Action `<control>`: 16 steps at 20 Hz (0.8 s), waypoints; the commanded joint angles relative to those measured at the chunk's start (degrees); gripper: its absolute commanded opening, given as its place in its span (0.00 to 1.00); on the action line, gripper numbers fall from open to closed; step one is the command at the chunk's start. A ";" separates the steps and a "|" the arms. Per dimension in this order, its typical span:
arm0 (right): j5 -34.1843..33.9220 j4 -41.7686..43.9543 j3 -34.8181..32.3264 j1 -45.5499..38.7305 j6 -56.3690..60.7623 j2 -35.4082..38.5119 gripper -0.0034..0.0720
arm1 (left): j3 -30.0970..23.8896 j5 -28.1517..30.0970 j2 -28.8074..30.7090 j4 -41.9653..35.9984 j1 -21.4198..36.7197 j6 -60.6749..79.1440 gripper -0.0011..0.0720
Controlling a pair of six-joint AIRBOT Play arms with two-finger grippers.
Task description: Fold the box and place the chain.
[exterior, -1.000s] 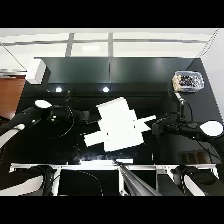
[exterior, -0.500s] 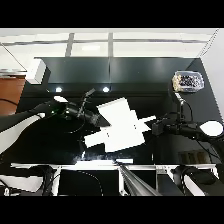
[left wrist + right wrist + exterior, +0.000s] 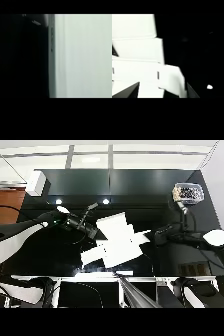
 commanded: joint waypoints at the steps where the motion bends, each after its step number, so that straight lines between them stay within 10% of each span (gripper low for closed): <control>1: 8.15 -14.58 9.60 -5.62 1.49 0.04 0.94 | 0.15 -1.79 0.92 0.42 -0.02 4.90 0.05; 5: 14.38 -21.22 15.74 -7.85 -8.52 0.00 0.94 | 0.15 7.82 7.02 2.45 -3.43 15.15 0.05; 9: 13.00 -21.22 9.75 -4.92 -18.03 -0.07 0.94 | -0.02 29.35 12.96 4.09 -11.85 27.36 0.05; 16: 0.94 -15.15 -3.26 4.20 -25.68 -0.24 0.94 | -0.04 28.52 11.67 9.64 -14.60 32.30 0.05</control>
